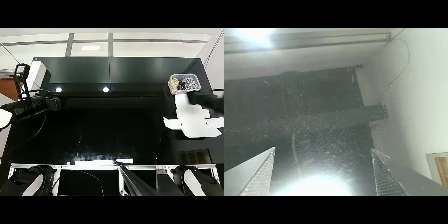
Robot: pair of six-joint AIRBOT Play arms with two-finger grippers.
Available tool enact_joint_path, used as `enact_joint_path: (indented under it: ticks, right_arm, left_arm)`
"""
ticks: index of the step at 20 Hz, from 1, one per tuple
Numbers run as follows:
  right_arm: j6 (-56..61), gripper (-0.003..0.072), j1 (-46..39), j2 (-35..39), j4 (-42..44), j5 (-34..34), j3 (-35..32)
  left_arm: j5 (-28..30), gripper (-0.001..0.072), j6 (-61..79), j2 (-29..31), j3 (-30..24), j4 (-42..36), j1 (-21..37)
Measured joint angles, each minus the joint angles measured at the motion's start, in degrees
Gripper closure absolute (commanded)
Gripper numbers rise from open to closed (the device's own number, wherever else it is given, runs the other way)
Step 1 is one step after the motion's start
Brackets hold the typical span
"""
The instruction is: Fold the box and place the chain.
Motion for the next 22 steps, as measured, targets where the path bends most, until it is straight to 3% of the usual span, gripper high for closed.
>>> enact_joint_path:
  ticks: [4,6,9,14,16,22]
  right_arm:
    - [12.66,-0.0013,-24.81,-6.64,-9.49,0.76,6.93]
    - [12.2,-0.0014,-35.65,-10.91,-7.1,3.17,9.51]
    - [-0.37,-0.0014,-45.4,-20.55,2.27,13.09,14.16]
    - [-13.03,-0.0011,-49.51,-40.46,10.84,36.5,27.1]
    - [-14.78,0.0092,-48.65,-45.99,11.58,41.59,32.02]
    - [-16.61,0.0093,-42.93,-57.35,11.41,51.8,44.15]
  left_arm:
    - [0.24,0.0004,0.02,0.0,0.0,0.0,0.0]
    - [0.37,0.0004,0.0,0.0,0.0,0.0,0.0]
    - [0.42,0.0003,0.02,0.0,0.0,0.0,0.0]
    - [0.57,0.0004,0.02,0.0,0.0,0.02,0.0]
    - [0.57,0.0004,0.02,0.0,0.0,0.02,0.0]
    - [0.46,0.0004,0.02,0.0,0.0,0.02,0.0]
